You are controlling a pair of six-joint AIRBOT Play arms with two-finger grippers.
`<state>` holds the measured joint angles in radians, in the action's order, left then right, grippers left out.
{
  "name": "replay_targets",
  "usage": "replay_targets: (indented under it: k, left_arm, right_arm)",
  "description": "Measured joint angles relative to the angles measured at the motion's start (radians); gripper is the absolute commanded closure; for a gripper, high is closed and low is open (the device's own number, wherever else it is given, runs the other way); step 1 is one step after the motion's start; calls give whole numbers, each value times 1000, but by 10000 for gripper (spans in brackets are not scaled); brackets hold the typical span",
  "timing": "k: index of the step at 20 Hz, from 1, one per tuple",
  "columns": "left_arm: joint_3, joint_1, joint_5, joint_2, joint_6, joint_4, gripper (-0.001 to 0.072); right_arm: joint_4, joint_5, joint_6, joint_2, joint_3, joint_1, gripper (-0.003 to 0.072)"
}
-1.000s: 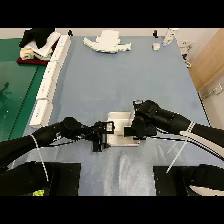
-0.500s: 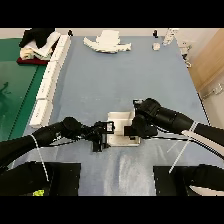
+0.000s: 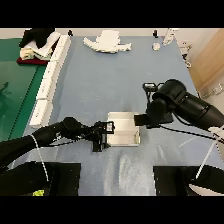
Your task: Fold the box.
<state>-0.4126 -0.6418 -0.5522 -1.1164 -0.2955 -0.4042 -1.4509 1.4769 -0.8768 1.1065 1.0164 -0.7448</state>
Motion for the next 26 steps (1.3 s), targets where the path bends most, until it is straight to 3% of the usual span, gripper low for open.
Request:
replay_targets:
  k: [3,5,9,13,19,26]
  left_arm:
    - [0,0,0,0,0,0,212]
    - [0,0,0,0,0,0,212]
    - [0,0,0,0,0,0,212]
    - [0,0,0,0,0,0,212]
    - [0,0,0,0,0,0,212]
    - [0,0,0,0,0,0,212]
  right_arm:
    - [30,8,-129,15,-21,157,684]
    - [-23,-52,-249,48,-30,290,684]
    - [-325,-188,-524,158,-31,546,684]
    - [-600,-238,-749,283,13,675,684]
    - [-863,-123,-1040,423,99,671,685]
    - [-933,37,-1244,422,98,523,685]
